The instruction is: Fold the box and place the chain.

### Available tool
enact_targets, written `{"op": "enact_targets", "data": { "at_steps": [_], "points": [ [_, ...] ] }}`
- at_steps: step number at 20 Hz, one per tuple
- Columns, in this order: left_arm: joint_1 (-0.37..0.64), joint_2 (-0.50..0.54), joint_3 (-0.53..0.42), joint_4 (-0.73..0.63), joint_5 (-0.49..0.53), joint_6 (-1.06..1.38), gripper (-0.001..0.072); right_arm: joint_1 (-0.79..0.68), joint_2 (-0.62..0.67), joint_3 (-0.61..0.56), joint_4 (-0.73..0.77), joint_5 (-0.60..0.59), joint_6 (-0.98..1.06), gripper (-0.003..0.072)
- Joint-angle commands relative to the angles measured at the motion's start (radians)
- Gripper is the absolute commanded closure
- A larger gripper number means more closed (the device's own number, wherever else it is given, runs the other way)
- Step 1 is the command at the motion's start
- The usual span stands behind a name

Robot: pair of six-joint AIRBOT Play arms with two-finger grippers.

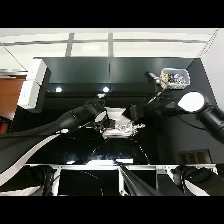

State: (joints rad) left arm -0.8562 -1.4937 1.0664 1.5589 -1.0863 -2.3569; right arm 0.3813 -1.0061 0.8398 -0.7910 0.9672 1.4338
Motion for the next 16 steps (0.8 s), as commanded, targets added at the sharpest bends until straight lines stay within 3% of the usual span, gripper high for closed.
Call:
{"op": "enact_targets", "data": {
  "at_steps": [1, 5, 9, 16],
  "points": [
    [0.0, 0.0, 0.0, 0.0, 0.001, 0.0, 0.0677, -0.192, 0.035, -0.001, -0.121, 0.033, 0.0, 0.0111],
    [0.0, 0.0, 0.0, 0.0, 0.001, 0.0, 0.0677, -0.381, -0.042, -0.024, -0.565, -0.241, 0.327, 0.011],
    [0.0, 0.0, 0.0, -0.001, -0.001, 0.0, 0.0677, -0.428, -0.283, 0.041, -0.404, -0.378, 0.34, 0.0109],
    [0.0, 0.0, 0.0, 0.0, 0.001, 0.0, 0.0678, -0.428, -0.62, 0.34, -0.377, -0.256, 0.358, 0.0111]
  ]
}}
